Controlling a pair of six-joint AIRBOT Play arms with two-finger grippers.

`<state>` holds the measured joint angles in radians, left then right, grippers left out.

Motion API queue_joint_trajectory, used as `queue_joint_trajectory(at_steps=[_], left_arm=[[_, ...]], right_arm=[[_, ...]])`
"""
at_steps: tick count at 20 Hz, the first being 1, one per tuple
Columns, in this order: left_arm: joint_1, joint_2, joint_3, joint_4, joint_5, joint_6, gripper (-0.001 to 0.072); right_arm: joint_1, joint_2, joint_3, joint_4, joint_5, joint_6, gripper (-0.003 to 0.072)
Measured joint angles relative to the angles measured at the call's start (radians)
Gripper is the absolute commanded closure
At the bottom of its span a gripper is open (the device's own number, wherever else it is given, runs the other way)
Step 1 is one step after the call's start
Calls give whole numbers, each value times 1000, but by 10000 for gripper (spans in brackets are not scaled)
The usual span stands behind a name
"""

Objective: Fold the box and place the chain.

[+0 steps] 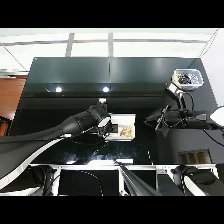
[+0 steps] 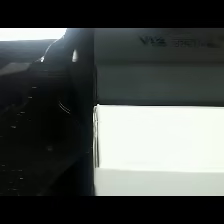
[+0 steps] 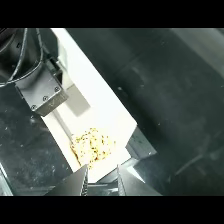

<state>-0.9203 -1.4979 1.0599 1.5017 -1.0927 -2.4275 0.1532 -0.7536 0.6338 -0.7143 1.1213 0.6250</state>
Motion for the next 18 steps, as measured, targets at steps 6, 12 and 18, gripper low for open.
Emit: queue_joint_trajectory(at_steps=[6,12,18], left_arm=[[1,20,31,8,-34,68,251],[17,199,55,11,-114,337,251],[183,476,-91,-42,-192,698,241]], right_arm=[[-1,0,0,-4,21,0,467],[-2,0,0,-5,25,0,467],[-4,0,0,-39,22,0,467]])
